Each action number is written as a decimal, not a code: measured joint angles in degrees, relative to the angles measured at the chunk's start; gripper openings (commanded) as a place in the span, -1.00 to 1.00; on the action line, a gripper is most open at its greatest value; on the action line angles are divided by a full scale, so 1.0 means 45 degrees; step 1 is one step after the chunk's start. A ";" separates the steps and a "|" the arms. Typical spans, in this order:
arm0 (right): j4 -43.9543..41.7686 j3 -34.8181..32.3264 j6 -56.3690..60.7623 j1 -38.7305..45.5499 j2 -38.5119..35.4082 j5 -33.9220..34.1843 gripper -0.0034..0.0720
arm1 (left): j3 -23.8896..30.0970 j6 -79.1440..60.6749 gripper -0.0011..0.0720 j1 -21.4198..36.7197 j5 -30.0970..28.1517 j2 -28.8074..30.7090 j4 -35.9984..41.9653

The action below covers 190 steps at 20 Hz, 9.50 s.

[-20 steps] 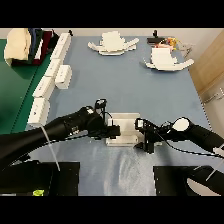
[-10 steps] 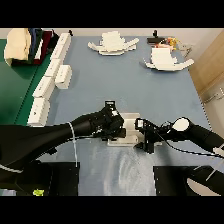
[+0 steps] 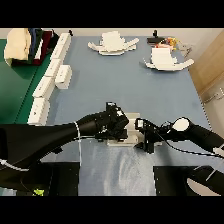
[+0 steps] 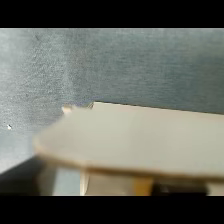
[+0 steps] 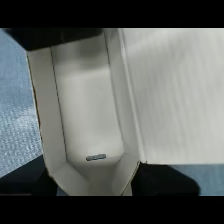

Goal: Fold the box.

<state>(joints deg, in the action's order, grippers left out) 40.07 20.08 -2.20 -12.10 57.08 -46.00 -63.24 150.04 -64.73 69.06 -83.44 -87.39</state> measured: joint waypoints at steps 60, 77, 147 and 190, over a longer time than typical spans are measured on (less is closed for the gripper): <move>0.0010 0.0000 -0.0005 0.0000 0.0000 -0.0005 0.43 | 0.8757 -3.6797 0.94 0.5421 -0.8029 0.4410 1.4231; 0.0005 0.0000 -0.0005 0.0000 0.0000 0.0000 0.43 | 0.8446 -3.6802 -0.14 0.5338 -0.8053 0.3973 1.4328; -0.3691 0.1360 1.4008 -0.0039 -0.1676 -0.1909 -0.75 | 0.8446 -3.6802 -0.14 0.5333 -0.8126 0.3959 1.4285; 0.4809 0.3254 1.0987 -0.0860 -0.3793 -0.5299 0.49 | 0.8446 -3.6812 -0.14 0.5333 -0.8111 0.3959 1.4285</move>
<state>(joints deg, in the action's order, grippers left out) 61.71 34.72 47.24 -15.97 40.01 -69.84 -25.23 -15.62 -40.73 32.56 -65.63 -23.11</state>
